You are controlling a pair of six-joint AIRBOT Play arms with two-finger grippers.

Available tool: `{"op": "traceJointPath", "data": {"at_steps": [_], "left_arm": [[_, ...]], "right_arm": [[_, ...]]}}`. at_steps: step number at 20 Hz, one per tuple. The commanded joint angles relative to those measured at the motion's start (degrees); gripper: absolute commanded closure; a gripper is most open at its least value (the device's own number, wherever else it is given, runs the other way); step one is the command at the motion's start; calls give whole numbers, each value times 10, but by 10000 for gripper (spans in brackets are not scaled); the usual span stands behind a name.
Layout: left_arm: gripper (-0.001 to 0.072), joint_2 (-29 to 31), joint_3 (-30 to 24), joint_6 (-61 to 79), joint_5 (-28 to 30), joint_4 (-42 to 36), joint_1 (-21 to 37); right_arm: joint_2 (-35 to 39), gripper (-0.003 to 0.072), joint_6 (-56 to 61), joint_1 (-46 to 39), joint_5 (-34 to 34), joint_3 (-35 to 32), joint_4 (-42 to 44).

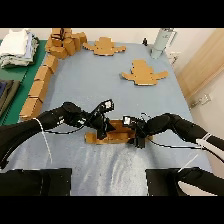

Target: Fold the box.

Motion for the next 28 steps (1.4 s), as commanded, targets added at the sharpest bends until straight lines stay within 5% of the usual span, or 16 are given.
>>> {"op": "traceJointPath", "data": {"at_steps": [1,18,19,20,24,26,28], "left_arm": [[697,0,0,3,9,1,0],[691,0,0,-3,-12,-6,0],[475,0,0,-3,-4,-9,0],[353,0,1,-20,7,-11,0],[323,16,0,-76,23,13,9],[58,39,0,-179,24,74,20],[30,71,0,-339,-6,177,37]], "right_arm": [[0,185,0,0,0,0,0],[0,185,0,0,0,0,0],[0,185,0,0,0,0,0],[0,186,0,0,0,0,0],[0,185,0,0,0,0,0],[0,186,0,0,0,0,0],[0,185,0,0,0,0,0]]}}
